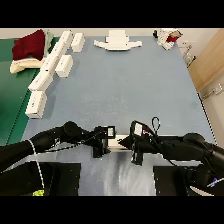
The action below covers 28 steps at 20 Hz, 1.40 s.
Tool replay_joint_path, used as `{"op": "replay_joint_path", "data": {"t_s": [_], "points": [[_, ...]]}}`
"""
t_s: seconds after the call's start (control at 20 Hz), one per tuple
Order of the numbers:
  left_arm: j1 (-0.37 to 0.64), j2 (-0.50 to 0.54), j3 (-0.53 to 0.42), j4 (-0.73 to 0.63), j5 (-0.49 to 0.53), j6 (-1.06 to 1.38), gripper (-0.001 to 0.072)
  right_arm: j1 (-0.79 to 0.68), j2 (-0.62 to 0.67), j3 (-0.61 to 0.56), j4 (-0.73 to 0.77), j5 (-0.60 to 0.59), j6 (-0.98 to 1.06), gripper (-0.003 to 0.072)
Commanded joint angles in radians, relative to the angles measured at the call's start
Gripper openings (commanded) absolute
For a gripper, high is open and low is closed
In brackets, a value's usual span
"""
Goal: Fold the box.
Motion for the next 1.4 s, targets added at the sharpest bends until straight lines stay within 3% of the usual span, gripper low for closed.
{"op": "replay_joint_path", "data": {"t_s": [0.0, 0.3, 1.35], "points": [[0.000, 0.000, 0.001, 0.000, 0.000, 0.000, 0.0464, 0.033, 0.058, -0.100, 0.083, 0.253, 0.164, 0.0006], [0.000, 0.000, 0.001, 0.000, 0.000, 0.000, 0.0465, 0.117, 0.048, -0.187, 0.080, 0.423, 0.258, 0.0006], [0.000, 0.000, 0.001, 0.000, 0.000, 0.000, 0.0464, 0.156, -0.083, -0.259, 0.076, 0.401, 0.296, 0.0006]]}}
